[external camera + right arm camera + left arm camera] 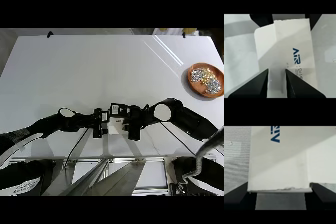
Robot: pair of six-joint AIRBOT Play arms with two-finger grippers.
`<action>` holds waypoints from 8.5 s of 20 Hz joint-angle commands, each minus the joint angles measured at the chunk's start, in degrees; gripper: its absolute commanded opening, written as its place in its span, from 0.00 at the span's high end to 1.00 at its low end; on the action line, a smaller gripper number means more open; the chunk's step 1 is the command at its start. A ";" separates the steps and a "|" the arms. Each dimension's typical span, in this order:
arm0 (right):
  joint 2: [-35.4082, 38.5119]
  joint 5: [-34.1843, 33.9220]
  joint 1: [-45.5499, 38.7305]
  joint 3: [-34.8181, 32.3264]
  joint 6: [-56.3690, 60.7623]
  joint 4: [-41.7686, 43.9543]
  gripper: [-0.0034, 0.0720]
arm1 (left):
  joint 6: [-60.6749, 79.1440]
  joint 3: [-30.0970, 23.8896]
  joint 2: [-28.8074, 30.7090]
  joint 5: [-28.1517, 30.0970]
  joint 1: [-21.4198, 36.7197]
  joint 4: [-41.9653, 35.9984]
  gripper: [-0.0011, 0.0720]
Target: Fold the box and place the chain.
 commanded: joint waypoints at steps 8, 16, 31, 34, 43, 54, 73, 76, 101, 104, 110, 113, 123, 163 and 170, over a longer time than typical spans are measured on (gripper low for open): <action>3.23 -7.65 0.61 -0.07 -0.15 -3.91 0.67 | 0.02 -0.02 0.02 0.00 -0.02 0.00 0.70; 1.14 -7.69 0.61 -0.66 -0.13 -3.19 0.81 | 0.02 -0.02 0.02 0.00 -0.02 0.00 0.70; 1.09 -2.95 0.61 -0.94 -0.35 -3.04 0.72 | 0.02 -0.02 0.02 0.00 -0.02 0.02 0.70; 1.09 -2.95 0.61 -0.94 -0.35 -1.57 0.69 | 0.02 -0.02 0.02 0.00 -0.02 0.00 0.70; 5.29 -3.26 0.59 -0.92 -0.09 2.78 0.56 | 0.02 -0.02 0.02 0.00 -0.02 0.02 0.70; 0.55 -0.92 -0.76 -0.94 4.81 2.75 0.93 | 0.02 -0.02 0.02 0.00 -0.02 0.00 0.70; -1.01 -6.01 -0.83 -6.58 3.80 2.56 0.93 | 0.02 -0.02 0.02 0.00 -0.02 0.02 0.70; 2.82 -6.32 -1.14 -5.55 6.45 0.83 0.93 | 0.02 -0.02 0.02 -0.02 -0.02 0.02 0.70; 13.64 13.38 -39.45 -14.38 54.12 -22.51 0.93 | 0.02 -0.02 0.02 0.00 -0.02 0.02 0.70; 13.64 13.38 -39.45 -14.38 54.12 -22.51 0.93 | 0.02 -0.02 0.02 0.00 -0.02 0.00 0.70; 13.64 13.38 -39.45 -14.38 54.14 -22.51 0.93 | 0.02 -0.02 0.02 -0.02 -0.02 0.00 0.70; 13.64 13.38 -39.45 -14.38 54.12 -22.51 0.93 | 0.02 -0.02 0.02 -0.02 -0.02 0.02 0.70; 13.64 13.38 -39.45 -14.38 54.12 -22.51 0.93 | -4.24 0.00 0.98 1.18 0.57 0.00 0.71; 13.64 13.38 -39.45 -14.38 54.12 -22.51 0.93 | 47.28 0.02 36.11 82.01 60.43 -95.84 0.03; 13.64 13.38 -39.45 -14.38 54.12 -22.51 0.93 | 46.07 0.02 44.83 84.35 49.31 -84.61 0.03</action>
